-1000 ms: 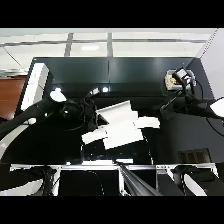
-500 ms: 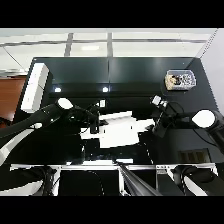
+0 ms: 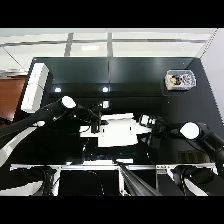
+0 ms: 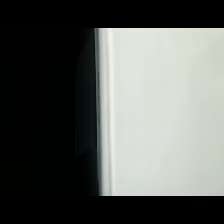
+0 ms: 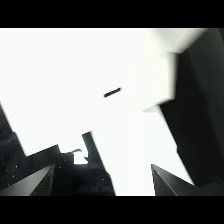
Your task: Fold the box and place the chain.
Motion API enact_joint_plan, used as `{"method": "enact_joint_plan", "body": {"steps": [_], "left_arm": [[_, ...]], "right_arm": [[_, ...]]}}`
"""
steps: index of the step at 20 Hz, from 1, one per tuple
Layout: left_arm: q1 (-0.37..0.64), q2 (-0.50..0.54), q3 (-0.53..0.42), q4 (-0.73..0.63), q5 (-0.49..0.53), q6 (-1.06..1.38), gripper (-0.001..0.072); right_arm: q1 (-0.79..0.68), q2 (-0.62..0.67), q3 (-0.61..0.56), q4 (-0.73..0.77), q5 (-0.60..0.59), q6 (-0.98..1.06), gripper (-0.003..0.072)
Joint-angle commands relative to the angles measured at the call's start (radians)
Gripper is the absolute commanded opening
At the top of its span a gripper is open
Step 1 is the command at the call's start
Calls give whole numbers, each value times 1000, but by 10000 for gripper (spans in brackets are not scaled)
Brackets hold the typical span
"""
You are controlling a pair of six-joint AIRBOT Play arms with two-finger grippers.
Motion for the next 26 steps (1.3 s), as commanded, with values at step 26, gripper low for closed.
{"method": "enact_joint_plan", "body": {"steps": [26], "left_arm": [[-2,-19,40,63,-45,-36,23]], "right_arm": [[244,-122,-39,121,-178,-181,713]]}}
